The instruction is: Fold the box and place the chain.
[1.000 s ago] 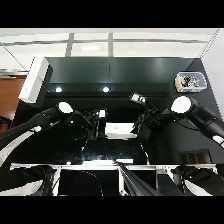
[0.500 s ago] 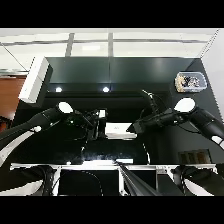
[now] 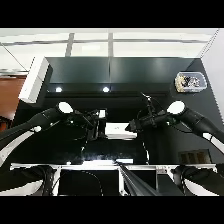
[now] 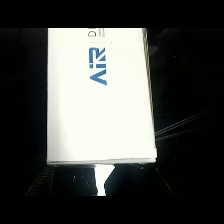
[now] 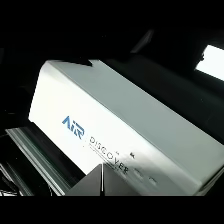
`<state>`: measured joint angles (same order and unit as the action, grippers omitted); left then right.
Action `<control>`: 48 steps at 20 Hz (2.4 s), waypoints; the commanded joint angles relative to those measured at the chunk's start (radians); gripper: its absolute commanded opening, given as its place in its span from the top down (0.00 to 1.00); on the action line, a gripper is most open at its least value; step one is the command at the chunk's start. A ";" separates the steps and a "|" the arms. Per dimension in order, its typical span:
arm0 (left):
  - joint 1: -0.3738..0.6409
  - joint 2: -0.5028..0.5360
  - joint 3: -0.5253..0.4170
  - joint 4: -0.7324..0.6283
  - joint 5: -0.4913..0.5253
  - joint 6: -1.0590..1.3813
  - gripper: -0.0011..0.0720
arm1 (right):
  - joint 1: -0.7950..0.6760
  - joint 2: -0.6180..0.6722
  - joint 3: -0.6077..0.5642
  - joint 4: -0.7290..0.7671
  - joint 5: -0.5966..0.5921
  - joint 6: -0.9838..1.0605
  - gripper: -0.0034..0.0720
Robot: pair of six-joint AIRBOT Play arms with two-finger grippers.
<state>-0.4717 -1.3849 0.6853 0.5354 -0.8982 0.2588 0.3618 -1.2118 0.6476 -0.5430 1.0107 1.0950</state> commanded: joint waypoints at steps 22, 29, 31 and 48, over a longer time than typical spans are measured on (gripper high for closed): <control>0.009 0.064 0.003 0.116 -0.056 -0.108 0.01 | -0.368 0.416 0.091 -0.201 0.305 0.063 0.94; -0.009 0.242 0.018 0.170 -0.046 -0.358 0.01 | -0.488 0.458 0.085 -0.285 0.317 0.091 0.94; -0.076 0.225 0.058 0.139 0.018 -0.453 0.01 | -0.488 0.458 0.081 -0.285 0.301 0.106 0.94; -0.266 -0.030 0.250 0.103 0.096 -0.607 0.02 | -0.488 0.458 0.077 -0.286 0.294 0.097 0.94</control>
<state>-0.7326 -1.4082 0.9314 0.6388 -0.7929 -0.3405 -0.1265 -0.7547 0.7250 -0.8291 1.3163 1.1942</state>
